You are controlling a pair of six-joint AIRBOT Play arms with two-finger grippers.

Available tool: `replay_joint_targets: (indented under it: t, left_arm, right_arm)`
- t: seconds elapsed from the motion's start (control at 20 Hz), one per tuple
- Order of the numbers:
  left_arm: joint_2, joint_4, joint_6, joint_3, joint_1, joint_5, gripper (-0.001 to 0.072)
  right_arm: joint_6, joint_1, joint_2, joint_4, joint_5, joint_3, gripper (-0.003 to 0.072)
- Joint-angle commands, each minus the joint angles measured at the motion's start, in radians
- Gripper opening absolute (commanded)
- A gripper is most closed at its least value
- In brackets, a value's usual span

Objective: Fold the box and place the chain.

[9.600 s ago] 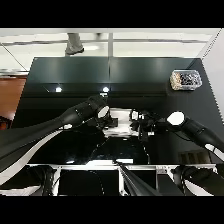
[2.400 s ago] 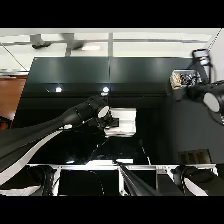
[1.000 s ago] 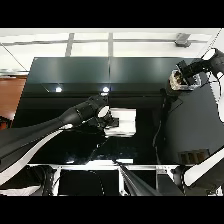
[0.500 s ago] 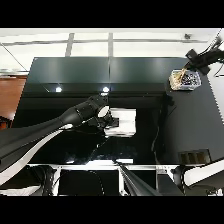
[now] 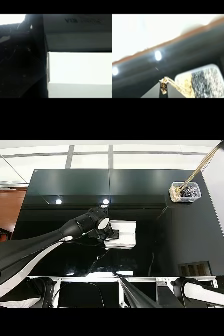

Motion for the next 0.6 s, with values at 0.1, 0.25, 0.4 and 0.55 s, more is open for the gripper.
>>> replay_joint_targets:
  t: [0.1,0.25,0.4,0.55]
  left_arm:
    - [-0.001,0.0,0.0,0.0,0.0,0.0,0.003]
    - [-0.001,0.0,0.0,0.0,0.0,0.0,0.0031]
    - [-0.001,0.0,0.0,0.0,0.0,-0.001,0.003]
    - [-0.001,0.0,0.0,0.0,0.0,-0.001,0.0031]
  right_arm:
    - [-0.105,-0.001,0.217,0.108,-0.095,0.008,0.0011]
    - [-0.114,-0.001,0.244,0.154,-0.075,0.11,0.0011]
    - [-0.122,-0.001,0.244,0.19,-0.014,0.219,0.0012]
    - [-0.13,-0.001,0.256,0.23,0.026,0.253,0.0007]
